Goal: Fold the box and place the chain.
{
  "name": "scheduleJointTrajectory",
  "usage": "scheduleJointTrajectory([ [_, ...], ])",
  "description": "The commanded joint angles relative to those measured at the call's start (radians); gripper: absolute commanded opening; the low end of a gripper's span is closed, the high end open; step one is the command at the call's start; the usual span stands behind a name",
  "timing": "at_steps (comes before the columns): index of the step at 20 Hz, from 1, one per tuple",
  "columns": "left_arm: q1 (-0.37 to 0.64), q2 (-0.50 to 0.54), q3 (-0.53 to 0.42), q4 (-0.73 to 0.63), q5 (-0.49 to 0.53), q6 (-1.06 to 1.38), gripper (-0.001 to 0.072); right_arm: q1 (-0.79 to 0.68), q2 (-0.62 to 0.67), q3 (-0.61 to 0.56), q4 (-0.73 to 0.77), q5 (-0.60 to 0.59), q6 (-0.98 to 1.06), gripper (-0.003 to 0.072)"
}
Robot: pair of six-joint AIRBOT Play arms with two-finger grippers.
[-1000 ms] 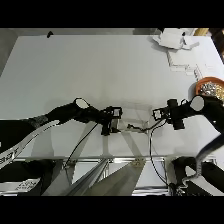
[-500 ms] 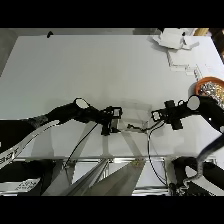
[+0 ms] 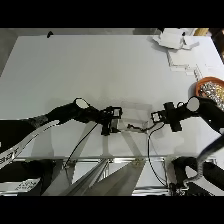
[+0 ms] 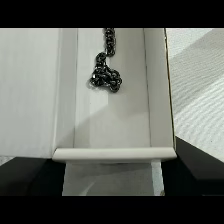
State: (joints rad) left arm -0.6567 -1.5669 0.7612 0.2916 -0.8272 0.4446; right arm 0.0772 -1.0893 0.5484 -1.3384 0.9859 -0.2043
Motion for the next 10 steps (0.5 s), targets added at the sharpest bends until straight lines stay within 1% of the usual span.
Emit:
scheduleJointTrajectory([
  [1, 0.0, 0.001, 0.0, 0.0, 0.0, 0.0, 0.0273, 0.001, 0.093, 0.0, 0.031, 0.046, 0.069, 0.0011],
  [3, 0.0, 0.001, 0.0, 0.0, 0.0, 0.0, 0.0273, 0.001, 0.213, 0.0, 0.144, 0.08, 0.076, 0.0011],
  [6, 0.0, 0.001, 0.0, 0.0, 0.0, 0.0, 0.0273, 0.001, 0.396, 0.0, 0.375, 0.13, 0.074, 0.0011],
  [8, 0.0, 0.001, 0.0, 0.0, 0.0, 0.0, 0.0273, 0.001, 0.489, 0.0, 0.508, 0.165, 0.075, 0.0011],
  [10, 0.0, 0.001, 0.0, 0.0, 0.0, 0.0, 0.0273, 0.003, 0.539, 0.0, 0.643, 0.198, 0.076, 0.0011],
])
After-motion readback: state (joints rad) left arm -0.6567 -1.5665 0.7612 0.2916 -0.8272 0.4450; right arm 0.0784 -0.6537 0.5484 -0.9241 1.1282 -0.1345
